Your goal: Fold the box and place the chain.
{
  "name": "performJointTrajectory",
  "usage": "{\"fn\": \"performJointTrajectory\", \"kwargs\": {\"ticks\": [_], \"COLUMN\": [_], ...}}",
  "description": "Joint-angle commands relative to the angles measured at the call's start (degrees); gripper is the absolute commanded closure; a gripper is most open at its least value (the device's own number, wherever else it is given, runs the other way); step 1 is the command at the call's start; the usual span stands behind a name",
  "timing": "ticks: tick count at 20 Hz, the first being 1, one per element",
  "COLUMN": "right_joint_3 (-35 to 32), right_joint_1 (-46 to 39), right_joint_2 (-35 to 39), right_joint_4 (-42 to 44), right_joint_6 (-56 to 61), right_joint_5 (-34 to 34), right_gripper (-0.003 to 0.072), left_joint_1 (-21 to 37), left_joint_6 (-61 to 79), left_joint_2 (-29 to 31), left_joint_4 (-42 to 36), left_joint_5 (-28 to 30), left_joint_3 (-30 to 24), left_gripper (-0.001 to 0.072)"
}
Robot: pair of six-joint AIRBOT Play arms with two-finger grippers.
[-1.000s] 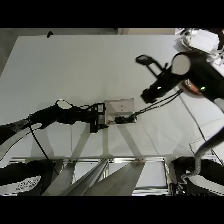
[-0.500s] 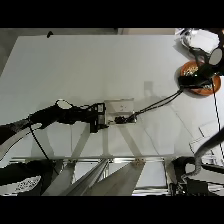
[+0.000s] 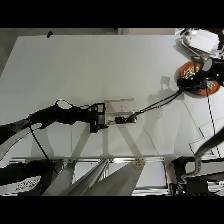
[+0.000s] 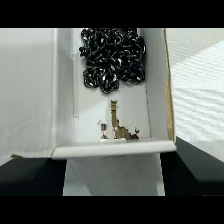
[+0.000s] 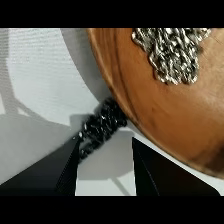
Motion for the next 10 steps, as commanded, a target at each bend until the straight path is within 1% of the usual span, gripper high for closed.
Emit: {"fn": "performJointTrajectory", "kwargs": {"ticks": [1, 4, 5, 6, 8, 9, 10], "right_joint_3": [0.02, 0.02, 0.02, 0.02, 0.02, 0.02, 0.02], "right_joint_1": [-0.15, -0.15, -0.15, -0.15, -0.15, -0.15, -0.15], "right_joint_2": [-1.57, -3.37, -3.72, -3.74, -3.54, -3.32, -2.75], "right_joint_4": [1.66, 1.68, 1.68, 1.68, 1.77, 2.01, 2.10], "right_joint_6": [0.07, 0.28, 0.24, 0.22, 0.00, -0.55, -0.76], "right_joint_5": [-2.84, -0.96, -0.44, -0.20, 1.22, 2.36, 3.32], "right_gripper": [0.0320, 0.0330, 0.0405, 0.0500, 0.0642, 0.0670, 0.0670], "left_joint_1": [0.00, 0.00, 0.00, 0.00, 0.00, 0.00, 0.00], "left_joint_6": [0.02, 0.02, 0.02, 0.02, 0.02, 0.02, 0.02], "left_joint_2": [0.02, 0.02, 0.02, 0.02, 0.02, 0.02, 0.02], "left_joint_4": [0.02, 0.02, 0.02, 0.02, 0.02, 0.02, 0.02], "left_joint_5": [0.00, 0.02, 0.00, 0.02, 0.02, 0.02, 0.00], "left_joint_3": [0.00, -0.02, 0.00, -0.02, 0.00, -0.02, 0.00], "left_gripper": [0.0501, 0.0501, 0.0501, 0.0501, 0.0501, 0.0501, 0.0501]}}
